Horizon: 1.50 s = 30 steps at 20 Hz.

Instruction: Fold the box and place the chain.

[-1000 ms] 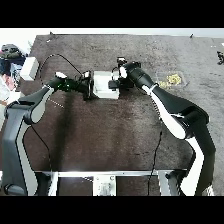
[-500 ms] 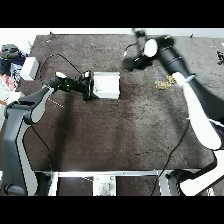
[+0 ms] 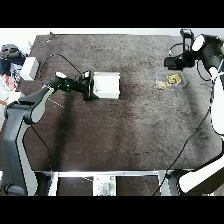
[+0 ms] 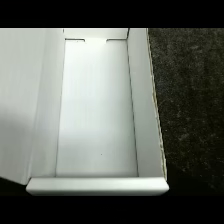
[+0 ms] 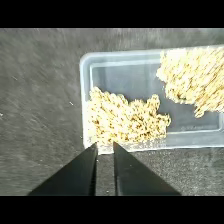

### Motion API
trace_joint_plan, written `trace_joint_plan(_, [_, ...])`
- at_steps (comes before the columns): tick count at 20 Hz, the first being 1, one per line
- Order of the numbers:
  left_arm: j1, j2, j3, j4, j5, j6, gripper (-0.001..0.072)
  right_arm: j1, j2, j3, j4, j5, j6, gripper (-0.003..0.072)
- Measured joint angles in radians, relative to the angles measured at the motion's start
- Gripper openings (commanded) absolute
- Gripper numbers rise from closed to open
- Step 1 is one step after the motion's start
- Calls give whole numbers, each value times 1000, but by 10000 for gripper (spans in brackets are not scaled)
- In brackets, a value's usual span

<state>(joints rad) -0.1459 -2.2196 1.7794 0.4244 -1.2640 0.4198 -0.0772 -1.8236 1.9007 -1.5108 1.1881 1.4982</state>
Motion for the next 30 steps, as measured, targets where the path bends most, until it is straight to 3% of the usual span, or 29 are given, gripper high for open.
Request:
trace_joint_plan(2, [0, 0, 0, 0, 0, 0, 233, -22, -43, 0, 25, 5, -21, 211])
trace_joint_plan(18, [0, 0, 0, 0, 0, 0, 233, -42, -192, 0, 75, -18, -75, 211])
trace_joint_plan(19, [0, 0, 0, 0, 0, 0, 233, -42, -196, 0, 75, -21, -76, 188])
trace_joint_plan(20, [0, 0, 0, 0, 0, 0, 233, -42, -200, 0, 75, -28, -79, 39])
trace_joint_plan(21, [0, 0, 0, 0, 0, 0, 233, -42, -204, 0, 75, -31, -83, 20])
trace_joint_plan(30, [0, 0, 0, 0, 0, 0, 233, -42, -178, 2, 72, -42, -92, 14])
